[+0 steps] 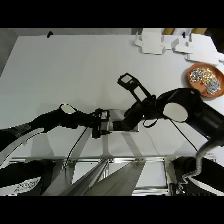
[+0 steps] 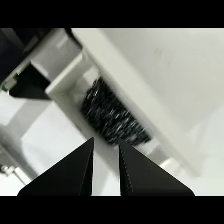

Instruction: Fold the box and place the chain.

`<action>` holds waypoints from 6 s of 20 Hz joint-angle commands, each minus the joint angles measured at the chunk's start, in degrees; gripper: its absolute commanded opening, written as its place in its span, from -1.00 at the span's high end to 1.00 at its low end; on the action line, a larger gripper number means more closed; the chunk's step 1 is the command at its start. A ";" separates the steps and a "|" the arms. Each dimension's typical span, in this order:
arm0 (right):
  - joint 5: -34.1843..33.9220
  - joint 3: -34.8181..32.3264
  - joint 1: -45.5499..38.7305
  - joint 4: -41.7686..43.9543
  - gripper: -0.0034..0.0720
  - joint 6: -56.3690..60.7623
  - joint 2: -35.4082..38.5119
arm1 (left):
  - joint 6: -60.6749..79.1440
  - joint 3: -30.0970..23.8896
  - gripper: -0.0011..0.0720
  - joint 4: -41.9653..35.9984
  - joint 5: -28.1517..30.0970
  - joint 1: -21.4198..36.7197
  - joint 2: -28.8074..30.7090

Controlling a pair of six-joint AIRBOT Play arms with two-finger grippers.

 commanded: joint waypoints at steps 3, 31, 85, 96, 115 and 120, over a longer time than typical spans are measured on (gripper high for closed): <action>-6.25 4.15 -6.03 -0.39 0.86 -11.04 -2.21 | 0.02 0.00 0.27 0.00 0.02 -0.02 0.04; -10.10 -9.64 2.38 6.36 0.58 -36.85 -2.45 | 0.00 0.00 0.27 0.00 0.02 -0.02 0.04; -13.07 -16.85 2.97 5.27 0.50 -40.06 -1.90 | 0.02 0.00 0.27 0.00 0.02 -0.02 0.04; -15.69 -17.20 2.91 13.09 0.50 -41.11 -0.76 | 0.02 0.00 0.27 0.00 0.02 -0.02 0.04; -16.06 -18.62 2.91 12.83 0.86 -38.10 -2.69 | 0.00 0.00 0.27 0.00 0.02 -0.02 0.04; -16.76 -19.34 2.91 12.85 0.86 -38.10 -4.26 | 0.00 0.00 0.27 0.00 0.02 -0.02 0.04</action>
